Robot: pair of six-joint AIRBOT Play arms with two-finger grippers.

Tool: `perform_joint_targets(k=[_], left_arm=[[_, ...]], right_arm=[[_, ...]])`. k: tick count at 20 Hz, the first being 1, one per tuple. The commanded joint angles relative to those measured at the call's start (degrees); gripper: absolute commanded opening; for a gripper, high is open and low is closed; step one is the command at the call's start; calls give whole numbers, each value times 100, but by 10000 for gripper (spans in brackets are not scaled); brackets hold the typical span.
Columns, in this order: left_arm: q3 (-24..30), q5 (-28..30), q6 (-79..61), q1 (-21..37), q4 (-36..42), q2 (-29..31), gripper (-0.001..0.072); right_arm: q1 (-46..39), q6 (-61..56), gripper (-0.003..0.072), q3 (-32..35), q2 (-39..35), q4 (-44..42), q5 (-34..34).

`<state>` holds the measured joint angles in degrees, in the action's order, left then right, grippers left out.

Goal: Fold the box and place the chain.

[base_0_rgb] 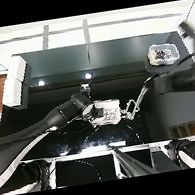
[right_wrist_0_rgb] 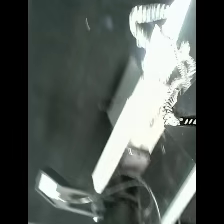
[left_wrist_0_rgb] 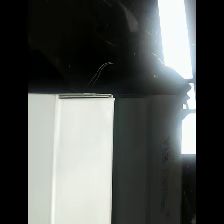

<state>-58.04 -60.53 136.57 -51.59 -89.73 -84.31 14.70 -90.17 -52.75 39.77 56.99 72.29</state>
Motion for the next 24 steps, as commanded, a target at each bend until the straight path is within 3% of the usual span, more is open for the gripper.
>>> perform_joint_targets(k=[1,5,9,10,11,12,15,19,21,24], left_arm=[[0,0,-2,0,0,-4,31],[0,2,-2,0,-2,-4,31],[0,2,-2,0,0,-4,31],[0,2,-2,0,0,-4,31],[0,2,-2,0,0,-4,31],[0,2,-2,0,0,-4,31],[0,2,-2,0,-2,-4,31],[0,2,-2,0,-2,-4,31],[0,2,-2,0,-2,-4,32],[0,2,-2,0,-2,-4,31]], right_arm=[[868,-151,45,756,133,-758,-1056],[1561,-127,45,813,756,-892,-1622],[1799,-15,46,811,1226,-1115,-1775],[1801,-24,169,811,1241,-1091,-1766],[1696,-24,429,809,1237,-1064,-1681],[1484,-7,513,785,1228,-988,-1464],[396,719,514,726,970,-363,-704],[-765,1781,514,911,560,1329,-271],[-977,2623,515,1429,531,879,-439],[-756,4094,518,2396,533,-232,-1366]])
